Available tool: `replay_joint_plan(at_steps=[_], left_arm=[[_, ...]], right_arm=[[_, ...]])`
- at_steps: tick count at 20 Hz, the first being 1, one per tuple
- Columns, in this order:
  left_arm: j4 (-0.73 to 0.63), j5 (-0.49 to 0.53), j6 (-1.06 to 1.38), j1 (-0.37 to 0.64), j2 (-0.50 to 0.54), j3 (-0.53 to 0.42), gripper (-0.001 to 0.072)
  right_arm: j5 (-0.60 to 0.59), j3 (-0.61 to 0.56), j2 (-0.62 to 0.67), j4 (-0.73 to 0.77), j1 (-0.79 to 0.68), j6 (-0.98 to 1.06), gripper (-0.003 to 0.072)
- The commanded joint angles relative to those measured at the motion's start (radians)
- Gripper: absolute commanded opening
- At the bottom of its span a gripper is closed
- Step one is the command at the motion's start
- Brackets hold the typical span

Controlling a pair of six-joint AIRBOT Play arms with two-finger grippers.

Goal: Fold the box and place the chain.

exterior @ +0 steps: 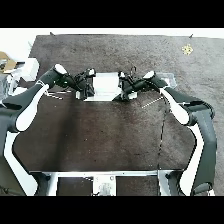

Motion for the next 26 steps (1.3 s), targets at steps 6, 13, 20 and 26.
replay_joint_plan(at_steps=[6, 13, 20, 26], left_arm=[[-0.127, 0.037, 0.026, -0.006, -0.032, -0.005, 0.0123], [-0.116, 0.051, 0.021, -0.006, -0.032, -0.005, 0.0344], [-0.112, 0.038, -0.003, -0.006, -0.032, -0.005, 0.0716], [-0.106, 0.041, -0.039, -0.001, -0.031, -0.004, 0.0414]], right_arm=[[0.0, 0.0, -0.001, 0.0, 0.0, 0.001, 0.0426], [0.0, 0.0, 0.0, 0.0, 0.0, 0.0, 0.0426], [0.0, 0.0, 0.0, 0.0, -0.001, 0.001, 0.0426], [0.0, 0.0, -0.001, 0.0, 0.0, 0.0, 0.0426]])
